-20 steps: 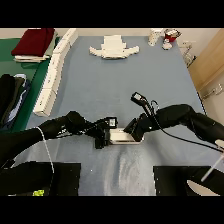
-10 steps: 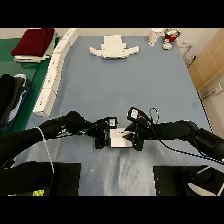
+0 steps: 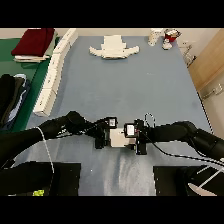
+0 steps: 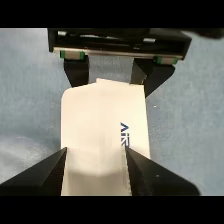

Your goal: Fold the box.

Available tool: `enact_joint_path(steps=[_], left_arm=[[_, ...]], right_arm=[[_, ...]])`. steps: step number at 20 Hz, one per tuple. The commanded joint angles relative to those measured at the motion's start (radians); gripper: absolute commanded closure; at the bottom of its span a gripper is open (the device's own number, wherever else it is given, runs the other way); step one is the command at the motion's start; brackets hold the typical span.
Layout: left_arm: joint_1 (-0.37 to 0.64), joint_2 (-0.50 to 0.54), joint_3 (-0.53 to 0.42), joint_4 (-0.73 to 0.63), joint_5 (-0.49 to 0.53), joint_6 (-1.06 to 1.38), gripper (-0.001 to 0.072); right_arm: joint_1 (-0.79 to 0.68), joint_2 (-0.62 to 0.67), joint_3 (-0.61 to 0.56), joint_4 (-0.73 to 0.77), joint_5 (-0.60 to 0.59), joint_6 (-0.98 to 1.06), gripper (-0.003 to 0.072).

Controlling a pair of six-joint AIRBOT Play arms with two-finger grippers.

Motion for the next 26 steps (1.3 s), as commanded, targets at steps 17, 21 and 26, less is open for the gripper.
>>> enact_joint_path(steps=[17, 21, 26], left_arm=[[0.001, 0.001, 0.001, 0.000, 0.000, 0.000, 0.0264], [0.001, 0.001, 0.001, 0.000, 0.000, 0.000, 0.0264], [0.001, 0.001, 0.001, 0.000, 0.000, 0.000, 0.0264]], right_arm=[[0.006, 0.048, 0.007, -0.082, 0.058, -0.071, 0.0140], [0.006, 0.048, 0.026, -0.097, 0.061, -0.071, 0.0177], [0.006, 0.042, 0.042, -0.118, 0.095, -0.071, 0.0178]])
